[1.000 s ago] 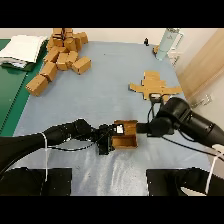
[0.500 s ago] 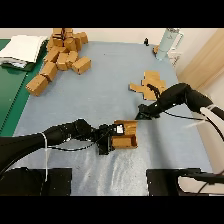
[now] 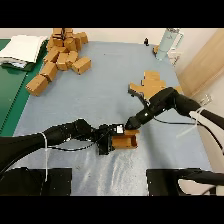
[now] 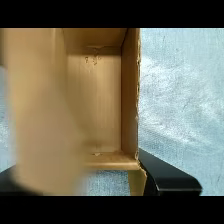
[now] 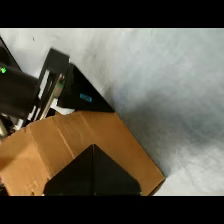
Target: Fold the box.
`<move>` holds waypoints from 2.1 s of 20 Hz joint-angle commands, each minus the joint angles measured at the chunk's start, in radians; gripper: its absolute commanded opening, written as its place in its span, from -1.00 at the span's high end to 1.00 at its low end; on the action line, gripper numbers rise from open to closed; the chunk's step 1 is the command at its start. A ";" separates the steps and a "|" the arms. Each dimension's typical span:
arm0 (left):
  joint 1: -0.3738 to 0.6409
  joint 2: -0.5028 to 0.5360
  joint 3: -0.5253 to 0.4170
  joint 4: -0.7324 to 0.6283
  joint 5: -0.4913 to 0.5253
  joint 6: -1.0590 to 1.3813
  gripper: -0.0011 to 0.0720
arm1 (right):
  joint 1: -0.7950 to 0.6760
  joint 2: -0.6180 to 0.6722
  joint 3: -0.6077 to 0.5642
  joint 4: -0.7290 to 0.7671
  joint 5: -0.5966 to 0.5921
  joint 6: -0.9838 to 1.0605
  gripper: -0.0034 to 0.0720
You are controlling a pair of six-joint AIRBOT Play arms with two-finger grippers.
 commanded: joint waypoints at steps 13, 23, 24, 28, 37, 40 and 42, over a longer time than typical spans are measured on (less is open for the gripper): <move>0.000 0.000 0.000 0.000 0.000 0.000 -0.19 | 0.443 0.540 -0.310 -0.492 0.516 -0.013 0.90; 0.000 0.000 0.000 0.000 0.000 0.000 -0.19 | 0.742 0.628 -0.454 -0.745 0.712 0.009 0.84; 0.000 0.000 0.000 0.000 0.000 0.000 -0.19 | 0.740 0.628 -0.454 -0.762 0.716 0.009 0.56; 0.000 0.000 0.000 0.000 0.000 0.000 -0.19 | 0.740 0.628 -0.454 -0.823 0.722 0.009 -0.18; 0.000 0.000 0.000 0.000 0.000 0.000 -0.19 | 0.741 0.554 -0.454 -0.893 0.731 0.008 -0.36; 0.000 0.000 0.000 0.000 0.000 0.000 -0.19 | 0.741 0.555 -0.454 -0.945 0.747 0.008 -0.12; 0.000 0.000 0.000 0.000 0.000 0.000 -0.19 | 0.741 0.557 -0.451 -0.963 0.753 0.008 -0.05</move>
